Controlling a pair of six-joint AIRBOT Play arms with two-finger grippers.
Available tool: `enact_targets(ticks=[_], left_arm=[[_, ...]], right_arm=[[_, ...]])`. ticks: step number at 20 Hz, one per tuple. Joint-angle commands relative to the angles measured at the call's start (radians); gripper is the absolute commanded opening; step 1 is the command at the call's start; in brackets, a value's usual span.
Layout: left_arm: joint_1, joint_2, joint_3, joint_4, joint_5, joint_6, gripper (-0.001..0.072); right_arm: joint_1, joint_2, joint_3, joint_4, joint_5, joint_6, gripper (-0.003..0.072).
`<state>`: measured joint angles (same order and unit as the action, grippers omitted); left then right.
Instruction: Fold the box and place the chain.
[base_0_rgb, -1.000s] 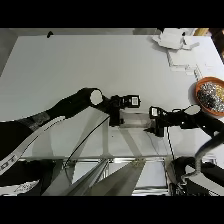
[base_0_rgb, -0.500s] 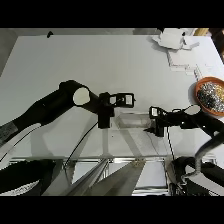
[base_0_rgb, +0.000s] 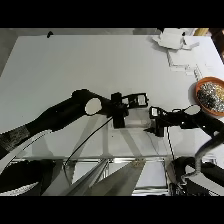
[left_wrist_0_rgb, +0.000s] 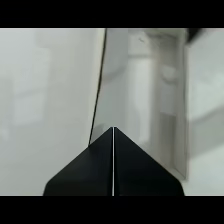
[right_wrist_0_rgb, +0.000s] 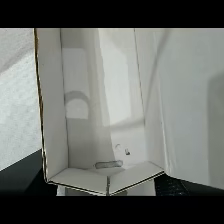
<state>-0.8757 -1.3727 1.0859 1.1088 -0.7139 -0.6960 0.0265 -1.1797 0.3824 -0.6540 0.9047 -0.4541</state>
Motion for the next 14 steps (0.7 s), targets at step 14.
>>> enact_targets(ticks=[14], left_arm=[[0.123, -0.142, 0.061, -0.056, -0.072, -0.076, 0.0001]], right_arm=[[-0.001, 0.001, 0.0, 0.0, 0.0, 0.0, 0.0409]])
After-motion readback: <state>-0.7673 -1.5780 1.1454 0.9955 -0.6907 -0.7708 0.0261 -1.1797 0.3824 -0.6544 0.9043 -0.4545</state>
